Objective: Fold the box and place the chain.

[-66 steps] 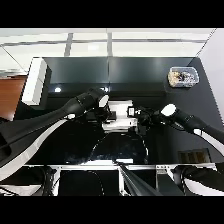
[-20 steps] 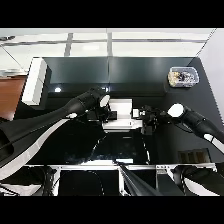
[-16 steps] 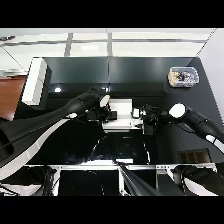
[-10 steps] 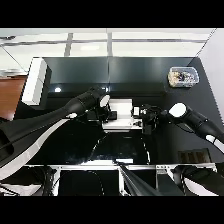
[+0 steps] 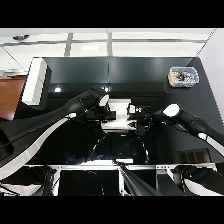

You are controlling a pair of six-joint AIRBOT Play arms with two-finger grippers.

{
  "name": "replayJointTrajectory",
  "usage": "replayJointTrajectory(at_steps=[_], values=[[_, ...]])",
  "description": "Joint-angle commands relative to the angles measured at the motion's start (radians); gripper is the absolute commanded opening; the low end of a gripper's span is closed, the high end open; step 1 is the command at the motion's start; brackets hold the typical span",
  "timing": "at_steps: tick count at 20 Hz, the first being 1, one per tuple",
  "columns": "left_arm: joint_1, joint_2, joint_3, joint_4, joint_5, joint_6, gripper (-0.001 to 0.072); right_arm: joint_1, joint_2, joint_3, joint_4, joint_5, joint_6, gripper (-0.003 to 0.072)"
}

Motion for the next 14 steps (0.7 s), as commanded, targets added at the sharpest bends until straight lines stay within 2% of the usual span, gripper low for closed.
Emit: replayJointTrajectory(at_steps=[1, 7, 8, 9, 10, 11, 12, 13, 14], values=[[0.000, 0.000, 0.001, -0.003, 0.006, -0.002, 0.0027, 0.000, -0.011, 0.000, 0.018, -0.014, -0.001, 0.0238], [0.000, 0.000, 0.001, -0.003, 0.006, -0.002, 0.0027, -0.002, -0.011, 0.000, 0.019, -0.008, 0.002, 0.0255], [0.000, 0.000, 0.001, -0.003, 0.006, -0.001, 0.0027, -0.002, -0.011, 0.000, 0.020, -0.013, 0.015, 0.0452], [0.000, 0.000, 0.001, -0.003, 0.006, -0.002, 0.0027, -0.002, -0.011, 0.000, 0.019, -0.011, 0.015, 0.0504], [0.000, 0.000, 0.001, -0.003, 0.007, -0.002, 0.0027, -0.002, -0.011, 0.000, 0.014, -0.007, 0.026, 0.0266], [0.000, 0.000, 0.001, -0.003, 0.008, -0.002, 0.0027, -0.002, -0.011, 0.000, 0.015, 0.002, 0.026, 0.0222], [0.000, -0.001, 0.001, -0.003, 0.008, -0.002, 0.0027, -0.002, -0.011, 0.000, 0.016, 0.005, 0.029, 0.0387], [0.000, -0.001, 0.001, -0.003, 0.008, -0.002, 0.0027, -0.002, -0.011, 0.000, 0.012, 0.019, 0.034, 0.0289], [0.000, -0.001, 0.001, -0.003, 0.008, -0.002, 0.0027, -0.003, -0.009, 0.001, -0.008, 0.028, 0.058, -0.0003]])
